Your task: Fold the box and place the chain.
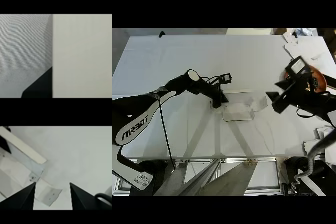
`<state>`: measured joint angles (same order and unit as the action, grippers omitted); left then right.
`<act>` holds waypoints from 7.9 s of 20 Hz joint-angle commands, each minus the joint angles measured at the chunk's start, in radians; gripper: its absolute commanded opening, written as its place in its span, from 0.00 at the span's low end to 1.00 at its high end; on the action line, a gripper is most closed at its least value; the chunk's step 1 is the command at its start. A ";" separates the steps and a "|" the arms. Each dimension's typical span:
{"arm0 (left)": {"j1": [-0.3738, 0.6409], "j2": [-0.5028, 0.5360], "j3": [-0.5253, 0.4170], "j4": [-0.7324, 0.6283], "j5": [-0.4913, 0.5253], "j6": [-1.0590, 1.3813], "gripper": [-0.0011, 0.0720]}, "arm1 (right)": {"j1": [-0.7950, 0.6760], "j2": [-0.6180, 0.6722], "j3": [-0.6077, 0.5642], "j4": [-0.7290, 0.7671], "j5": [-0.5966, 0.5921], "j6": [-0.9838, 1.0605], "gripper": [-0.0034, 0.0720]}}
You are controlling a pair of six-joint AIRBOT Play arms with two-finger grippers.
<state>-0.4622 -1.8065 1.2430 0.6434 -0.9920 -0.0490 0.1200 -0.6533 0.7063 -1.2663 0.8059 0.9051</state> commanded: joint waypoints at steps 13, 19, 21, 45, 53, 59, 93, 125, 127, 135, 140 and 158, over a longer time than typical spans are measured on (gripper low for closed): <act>-0.001 -0.001 0.000 0.000 -0.007 0.000 0.04 | 0.002 -0.049 -0.175 0.251 0.166 -0.787 0.93; -0.001 -0.001 0.000 0.000 -0.007 0.000 0.04 | -0.005 -0.264 -0.196 0.290 0.051 -0.890 0.93; -0.001 -0.001 0.000 0.000 -0.007 0.000 0.04 | -0.051 -0.334 -0.196 0.369 0.042 -1.027 0.93; -0.001 -0.001 0.000 0.000 -0.007 0.000 0.04 | -0.229 -0.639 -0.196 0.849 0.021 -1.531 0.96; -0.001 -0.001 0.000 0.000 -0.007 0.000 0.04 | -0.229 -0.639 -0.196 0.937 -0.029 -1.440 0.96; -0.001 -0.001 0.000 0.000 -0.008 0.000 0.04 | -0.229 -0.639 -0.196 0.926 -0.028 -1.225 0.96; -0.001 -0.001 0.000 0.000 -0.007 0.000 0.04 | -0.229 -0.761 -0.074 0.829 0.058 -1.151 0.96; -0.001 -0.001 0.000 0.000 -0.008 -0.001 0.04 | -0.227 -1.049 0.274 0.582 0.332 -1.360 0.96; -0.001 -0.001 0.000 0.000 -0.007 -0.001 0.04 | -0.227 -1.049 0.274 0.628 0.341 -1.359 0.96; -0.001 -0.001 0.000 0.000 -0.007 -0.001 0.04 | -0.227 -1.049 0.274 0.687 0.350 -1.360 0.96; -0.001 -0.001 0.000 0.000 -0.008 -0.001 0.04 | -0.227 -1.049 0.274 0.684 0.357 -1.359 0.96; -0.001 -0.001 0.000 0.000 -0.007 -0.001 0.04 | -0.227 -1.049 0.274 0.698 0.423 -1.347 0.96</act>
<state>-0.4625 -1.8069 1.2427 0.6437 -1.0008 -0.0494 -0.1070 -1.7012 0.9802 -0.5701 1.2324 -0.4496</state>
